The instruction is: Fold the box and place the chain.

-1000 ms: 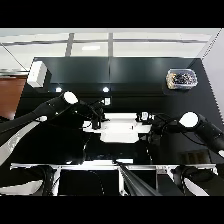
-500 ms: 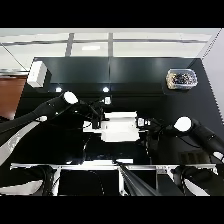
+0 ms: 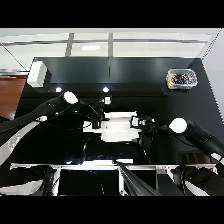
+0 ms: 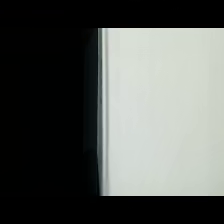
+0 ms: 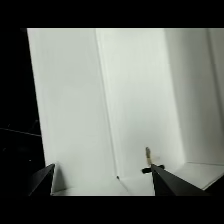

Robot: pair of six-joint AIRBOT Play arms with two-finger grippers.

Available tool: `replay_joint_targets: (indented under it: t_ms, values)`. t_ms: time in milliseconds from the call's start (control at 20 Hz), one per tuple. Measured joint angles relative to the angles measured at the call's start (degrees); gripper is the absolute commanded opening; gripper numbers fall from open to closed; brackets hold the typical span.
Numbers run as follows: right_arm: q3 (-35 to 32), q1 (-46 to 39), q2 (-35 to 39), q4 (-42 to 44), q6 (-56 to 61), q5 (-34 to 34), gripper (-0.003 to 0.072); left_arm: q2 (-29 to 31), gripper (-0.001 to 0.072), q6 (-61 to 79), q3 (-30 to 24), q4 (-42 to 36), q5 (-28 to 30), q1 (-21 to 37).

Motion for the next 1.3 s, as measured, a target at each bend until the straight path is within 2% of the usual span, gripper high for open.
replay_joint_targets:
  t_ms: [150, 300, 550, 750, 1000, 1300]
  values:
    - [1.09, -0.26, 0.0, 0.09, -2.27, -1.73, 0.0699, 0.0, 0.0026, 0.0, 0.0, 0.0, 0.0, 0.0]
    - [1.97, -0.44, 0.02, -0.66, -3.69, -0.22, 0.0699, 0.0, 0.0026, 0.0, 0.0, 0.0, 0.0, 0.0]
    - [2.6, -1.75, 0.13, -11.26, -0.15, 2.49, 0.07, 0.0, 0.0026, 0.0, 0.0, 0.0, -0.02, 0.0]
    - [2.23, -4.61, 0.13, -12.92, 2.86, 4.52, 0.0699, 0.0, 0.0026, 0.0, 0.02, 0.0, -0.02, 0.0]
    - [-1.22, -3.93, 0.13, -9.03, 2.51, 5.4, 0.0699, 0.0, 0.0026, 0.0, 0.02, 0.0, -0.02, 0.0]
    - [-3.56, -0.96, 0.13, 4.87, 0.61, -5.51, 0.0699, 0.0, 0.0026, -0.02, 0.02, -0.02, 0.0, 0.0]
